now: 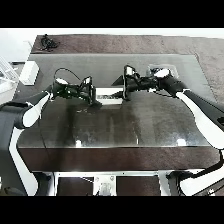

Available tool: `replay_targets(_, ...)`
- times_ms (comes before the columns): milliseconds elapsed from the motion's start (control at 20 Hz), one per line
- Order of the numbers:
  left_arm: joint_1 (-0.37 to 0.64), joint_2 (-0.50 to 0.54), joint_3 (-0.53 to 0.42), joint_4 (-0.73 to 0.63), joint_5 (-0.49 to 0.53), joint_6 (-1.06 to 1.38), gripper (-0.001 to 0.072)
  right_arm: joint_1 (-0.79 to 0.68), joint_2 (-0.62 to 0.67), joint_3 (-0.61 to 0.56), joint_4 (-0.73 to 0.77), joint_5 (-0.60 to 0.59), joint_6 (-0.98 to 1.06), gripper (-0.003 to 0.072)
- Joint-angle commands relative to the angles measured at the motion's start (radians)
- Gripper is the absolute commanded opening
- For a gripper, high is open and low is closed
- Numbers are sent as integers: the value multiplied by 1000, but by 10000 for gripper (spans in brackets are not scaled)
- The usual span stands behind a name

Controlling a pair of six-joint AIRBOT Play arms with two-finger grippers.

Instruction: Fold the box and place the chain.

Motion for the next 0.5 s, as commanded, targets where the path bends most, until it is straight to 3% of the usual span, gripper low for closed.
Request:
replay_targets(0,0,0,0,0,1,0,309,-13,1,22,32,69,14,569)
replay_targets(450,0,0,0,0,0,0,308,-18,-41,47,60,104,61,569)
